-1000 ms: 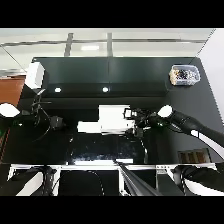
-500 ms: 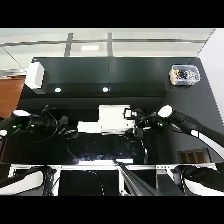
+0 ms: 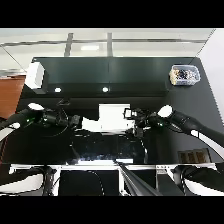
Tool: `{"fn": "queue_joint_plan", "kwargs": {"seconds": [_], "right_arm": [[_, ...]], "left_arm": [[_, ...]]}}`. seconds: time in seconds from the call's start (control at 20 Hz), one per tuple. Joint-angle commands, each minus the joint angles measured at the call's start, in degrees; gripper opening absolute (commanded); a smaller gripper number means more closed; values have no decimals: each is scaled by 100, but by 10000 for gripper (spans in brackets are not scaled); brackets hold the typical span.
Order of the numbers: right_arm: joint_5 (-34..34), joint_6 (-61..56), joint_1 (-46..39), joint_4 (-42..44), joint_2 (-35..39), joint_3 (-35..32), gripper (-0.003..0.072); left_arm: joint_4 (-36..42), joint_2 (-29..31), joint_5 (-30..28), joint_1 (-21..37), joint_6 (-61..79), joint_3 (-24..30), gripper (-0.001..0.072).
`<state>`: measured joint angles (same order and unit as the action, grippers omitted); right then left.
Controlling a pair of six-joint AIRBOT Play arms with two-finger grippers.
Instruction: Fold the box and place the chain.
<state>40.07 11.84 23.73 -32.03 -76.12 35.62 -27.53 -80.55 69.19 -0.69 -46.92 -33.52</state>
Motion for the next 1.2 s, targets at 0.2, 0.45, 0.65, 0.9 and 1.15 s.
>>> {"fn": "queue_joint_plan", "kwargs": {"seconds": [0.2,0.45,0.65,0.9,1.15], "right_arm": [[-2,0,2,4,-4,-4,405],[-2,0,2,4,-4,-4,405],[-2,0,2,4,-4,-4,405],[0,0,2,2,-4,-4,405],[0,0,2,2,-4,-4,405]], "left_arm": [[81,-50,385,-236,76,-525,549],[-345,-50,-249,-1095,-905,-855,549],[-1117,-48,-680,-1794,-2153,-1224,548],[-1419,-48,-1023,-2306,-2999,-1580,543],[-3327,-48,-988,-2839,-4933,-2035,542]]}}
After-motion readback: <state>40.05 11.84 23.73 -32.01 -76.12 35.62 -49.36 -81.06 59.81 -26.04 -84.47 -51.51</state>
